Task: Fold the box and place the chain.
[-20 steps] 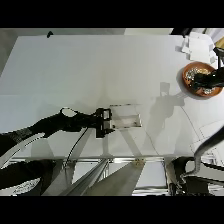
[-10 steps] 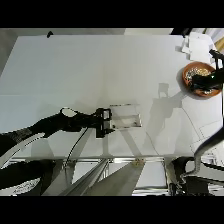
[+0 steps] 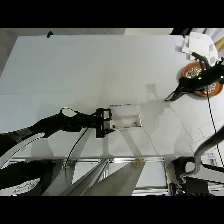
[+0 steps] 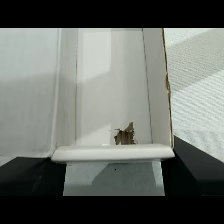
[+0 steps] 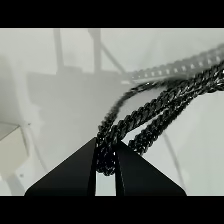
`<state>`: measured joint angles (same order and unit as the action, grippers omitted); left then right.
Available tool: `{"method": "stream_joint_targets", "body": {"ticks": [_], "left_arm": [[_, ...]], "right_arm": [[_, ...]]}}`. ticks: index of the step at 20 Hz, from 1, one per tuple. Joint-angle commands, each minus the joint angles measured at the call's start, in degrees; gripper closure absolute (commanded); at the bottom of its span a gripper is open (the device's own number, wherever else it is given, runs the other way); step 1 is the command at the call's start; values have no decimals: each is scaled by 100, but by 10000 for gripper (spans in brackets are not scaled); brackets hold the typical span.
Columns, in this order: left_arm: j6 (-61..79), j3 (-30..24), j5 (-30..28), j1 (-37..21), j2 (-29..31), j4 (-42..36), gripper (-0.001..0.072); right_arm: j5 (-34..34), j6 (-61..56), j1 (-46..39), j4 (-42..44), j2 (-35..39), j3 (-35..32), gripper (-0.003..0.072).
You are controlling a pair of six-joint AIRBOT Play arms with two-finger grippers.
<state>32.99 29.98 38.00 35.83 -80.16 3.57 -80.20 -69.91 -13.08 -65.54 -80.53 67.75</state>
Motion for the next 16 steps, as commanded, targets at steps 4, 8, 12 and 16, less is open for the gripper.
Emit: {"method": "stream_joint_targets", "body": {"ticks": [4, 8, 12, 16], "left_arm": [[2, 0, -2, -2, 0, 2, 640], [2, 0, -4, -2, 0, 2, 640], [2, 0, -4, -2, 0, 2, 640], [2, 0, -2, -2, 0, 2, 640]], "right_arm": [[-339, 57, 920, 94, 7, -59, 674], [-166, 57, 1325, 101, 295, -378, 674], [400, 83, 1615, 289, 1110, -1163, 674], [494, 81, 2135, 332, 1591, -1663, 674]]}}
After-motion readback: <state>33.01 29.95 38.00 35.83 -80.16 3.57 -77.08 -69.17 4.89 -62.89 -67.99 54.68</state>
